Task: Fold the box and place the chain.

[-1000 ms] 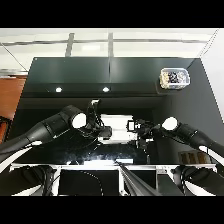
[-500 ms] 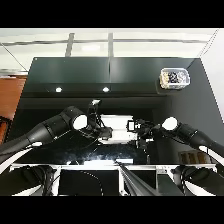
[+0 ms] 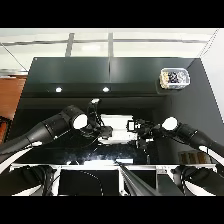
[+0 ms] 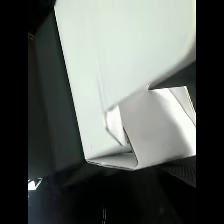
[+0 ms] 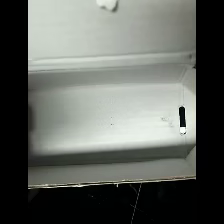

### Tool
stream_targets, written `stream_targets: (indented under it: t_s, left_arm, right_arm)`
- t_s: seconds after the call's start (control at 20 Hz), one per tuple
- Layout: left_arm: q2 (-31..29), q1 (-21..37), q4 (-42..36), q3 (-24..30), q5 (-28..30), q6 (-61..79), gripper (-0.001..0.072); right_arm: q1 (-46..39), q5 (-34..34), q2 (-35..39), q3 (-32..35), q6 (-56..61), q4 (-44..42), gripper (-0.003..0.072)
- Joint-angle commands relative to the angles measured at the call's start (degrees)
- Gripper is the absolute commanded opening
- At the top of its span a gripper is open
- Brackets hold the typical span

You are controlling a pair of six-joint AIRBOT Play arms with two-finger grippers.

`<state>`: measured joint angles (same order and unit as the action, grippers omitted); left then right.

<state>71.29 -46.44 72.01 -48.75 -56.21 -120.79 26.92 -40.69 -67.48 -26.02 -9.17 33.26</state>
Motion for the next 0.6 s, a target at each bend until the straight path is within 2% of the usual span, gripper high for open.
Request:
stream_targets:
  t_s: [0.0,0.1,0.55]
  left_arm:
    - [0.04,-0.17,3.52,-1.90,-2.82,-3.52,0.0502]
    - [0.04,-0.74,6.16,-2.78,-4.50,-5.75,0.0502]
    - [5.27,-6.10,5.46,-6.62,-4.26,-7.17,0.0502]
  right_arm:
    - [0.00,0.00,-0.02,0.00,0.02,0.00,0.0429]
    - [0.00,0.00,-0.02,0.00,0.02,0.00,0.0429]
    - [0.00,0.00,-0.02,0.00,0.02,0.00,0.0429]
